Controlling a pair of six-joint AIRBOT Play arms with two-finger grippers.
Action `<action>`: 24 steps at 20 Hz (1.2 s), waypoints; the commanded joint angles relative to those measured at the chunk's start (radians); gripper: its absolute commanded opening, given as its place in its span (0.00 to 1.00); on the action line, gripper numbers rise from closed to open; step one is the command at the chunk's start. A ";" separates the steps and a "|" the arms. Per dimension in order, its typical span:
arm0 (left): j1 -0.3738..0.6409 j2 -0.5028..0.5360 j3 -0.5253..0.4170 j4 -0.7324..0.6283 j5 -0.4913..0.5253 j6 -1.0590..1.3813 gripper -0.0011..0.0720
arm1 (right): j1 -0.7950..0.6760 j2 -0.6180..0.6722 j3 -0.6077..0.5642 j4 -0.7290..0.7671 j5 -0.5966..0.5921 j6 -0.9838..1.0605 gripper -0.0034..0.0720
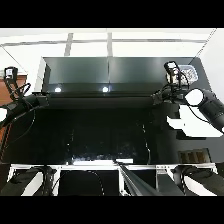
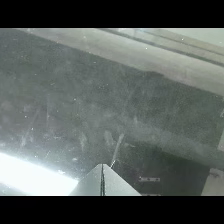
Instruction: Fold the box and place the chain.
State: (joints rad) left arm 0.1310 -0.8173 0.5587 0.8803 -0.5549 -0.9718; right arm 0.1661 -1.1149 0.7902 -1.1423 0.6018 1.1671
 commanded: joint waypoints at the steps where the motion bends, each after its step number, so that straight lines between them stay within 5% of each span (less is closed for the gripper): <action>1: 0.000 0.001 0.000 0.000 0.000 0.000 0.05 | 0.000 0.000 0.000 0.000 0.000 0.000 0.06; 8: 0.000 0.001 0.000 0.000 0.000 0.000 0.05 | 0.000 0.000 0.000 0.000 -0.005 0.000 0.06; 15: -0.002 0.000 0.000 -0.050 0.036 -0.003 0.05 | -0.001 0.000 0.000 0.136 -0.142 0.002 0.08; 16: -0.001 0.000 0.000 -0.076 0.063 -0.003 0.05 | -0.003 0.000 0.000 0.138 -0.142 0.005 0.27; 18: -0.001 0.000 0.000 -0.079 0.111 -0.003 0.05 | -0.004 0.000 0.000 0.135 -0.134 0.008 1.00; 21: -0.002 -0.002 0.000 -0.100 0.164 -0.003 0.05 | -0.070 0.000 0.006 0.060 -0.124 0.074 1.00; 24: -0.002 -0.005 -0.002 -0.111 0.152 -0.004 0.05 | -0.333 0.000 0.051 -0.189 -0.106 0.404 1.00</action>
